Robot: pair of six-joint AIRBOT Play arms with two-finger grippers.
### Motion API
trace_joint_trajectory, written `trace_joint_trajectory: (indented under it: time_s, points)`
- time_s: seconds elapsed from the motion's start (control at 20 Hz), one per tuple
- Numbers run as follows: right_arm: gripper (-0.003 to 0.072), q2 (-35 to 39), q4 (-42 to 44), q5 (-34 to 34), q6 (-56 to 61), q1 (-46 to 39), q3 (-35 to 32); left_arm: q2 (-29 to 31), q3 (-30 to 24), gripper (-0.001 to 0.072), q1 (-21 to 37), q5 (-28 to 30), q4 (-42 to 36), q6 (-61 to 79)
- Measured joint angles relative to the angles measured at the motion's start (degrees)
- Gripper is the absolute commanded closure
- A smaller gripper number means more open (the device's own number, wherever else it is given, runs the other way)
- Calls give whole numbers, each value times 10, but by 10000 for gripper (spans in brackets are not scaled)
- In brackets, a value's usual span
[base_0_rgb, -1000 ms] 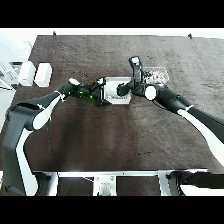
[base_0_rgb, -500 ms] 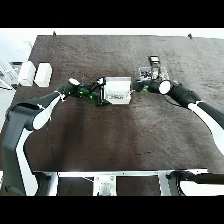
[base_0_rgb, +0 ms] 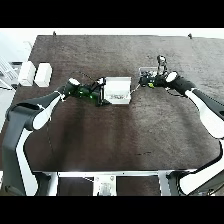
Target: Fold the box and place the chain.
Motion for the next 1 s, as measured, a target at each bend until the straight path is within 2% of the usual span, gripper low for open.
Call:
trace_joint_trajectory:
  time_s: [0.05,0.1,0.15,0.2,0.25,0.3,0.45,0.6,0.75,1.0]
  points:
    - [285,-13,22,11,-20,-2,13,0,0,283,0,0,0,0]
    - [310,-25,40,20,-37,-3,24,0,0,283,0,0,0,0]
    - [370,-34,52,27,-51,-5,31,0,0,283,0,0,0,0]
    - [456,-40,62,32,-65,-5,37,0,0,283,0,0,0,0]
    - [604,-44,70,35,-78,-6,41,0,0,283,0,0,0,0]
    - [678,-47,75,39,-93,-7,43,0,0,283,0,1,0,0]
    - [681,-42,84,52,-122,-7,47,0,0,283,0,1,0,0]
    - [681,16,80,55,-128,-3,49,0,0,283,0,1,0,0]
    - [681,124,36,52,-103,10,50,0,0,283,0,1,0,0]
    - [681,308,-100,41,-22,60,50,0,0,283,0,1,0,0]
